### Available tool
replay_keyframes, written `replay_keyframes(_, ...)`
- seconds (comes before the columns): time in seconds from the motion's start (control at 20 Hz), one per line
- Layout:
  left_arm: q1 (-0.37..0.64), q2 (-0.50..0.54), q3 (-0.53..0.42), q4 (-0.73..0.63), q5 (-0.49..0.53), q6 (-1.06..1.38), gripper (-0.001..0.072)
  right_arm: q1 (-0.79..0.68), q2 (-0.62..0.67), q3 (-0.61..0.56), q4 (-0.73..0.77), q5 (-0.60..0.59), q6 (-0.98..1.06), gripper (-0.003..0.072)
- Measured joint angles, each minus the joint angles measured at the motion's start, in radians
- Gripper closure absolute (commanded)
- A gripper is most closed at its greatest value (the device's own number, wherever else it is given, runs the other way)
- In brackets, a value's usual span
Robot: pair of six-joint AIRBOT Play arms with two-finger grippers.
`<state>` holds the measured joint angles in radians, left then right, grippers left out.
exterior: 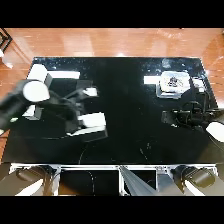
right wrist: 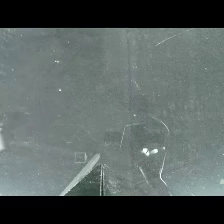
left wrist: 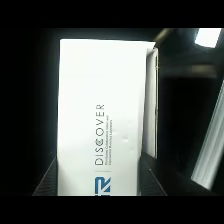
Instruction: Fold the box and place the chain.
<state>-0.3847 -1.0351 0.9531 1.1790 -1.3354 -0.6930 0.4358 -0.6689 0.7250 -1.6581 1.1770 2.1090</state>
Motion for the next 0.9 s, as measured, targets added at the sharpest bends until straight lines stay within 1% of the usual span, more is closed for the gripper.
replay_keyframes(0.05, 0.065, 0.049, -0.034, 0.023, -0.015, -0.045, 0.0691, 0.0, 0.0, 0.0, 0.0, 0.0, 0.0, 0.0669)
replay_keyframes(0.15, 0.233, 0.148, -0.13, 0.075, -0.044, -0.113, 0.069, 0.0, 0.0, 0.0, 0.001, 0.0, 0.0, 0.0669)
replay_keyframes(0.25, 0.435, 0.229, -0.231, 0.101, -0.033, -0.153, 0.0689, 0.0, 0.0, 0.0, 0.004, 0.0, 0.0, 0.0669)
replay_keyframes(0.35, 0.645, 0.281, -0.301, 0.117, -0.025, -0.167, 0.069, 0.0, 0.0, 0.0, 0.005, 0.0, 0.0, 0.0669)
replay_keyframes(0.45, 0.851, 0.307, -0.326, 0.125, -0.025, -0.167, 0.069, 0.0, 0.0, 0.0, 0.005, 0.0, -0.007, 0.067)
replay_keyframes(0.6, 1.122, 0.323, -0.308, 0.132, -0.015, -0.148, 0.0689, 0.0, 0.0, 0.0, 0.005, 0.0, -0.027, 0.067)
replay_keyframes(0.65, 1.193, 0.321, -0.299, 0.127, 0.008, -0.131, 0.0689, 0.0, 0.0, 0.0, 0.005, -0.005, -0.033, 0.067)
replay_keyframes(0.75, 1.283, 0.307, -0.287, 0.11, 0.082, -0.079, 0.0689, 0.0, 0.0, 0.0, 0.005, -0.018, -0.043, 0.067)
replay_keyframes(0.9, 1.349, 0.252, -0.277, 0.097, 0.163, 0.009, 0.0689, 0.0, 0.0, 0.0, 0.005, -0.041, -0.055, 0.0669)
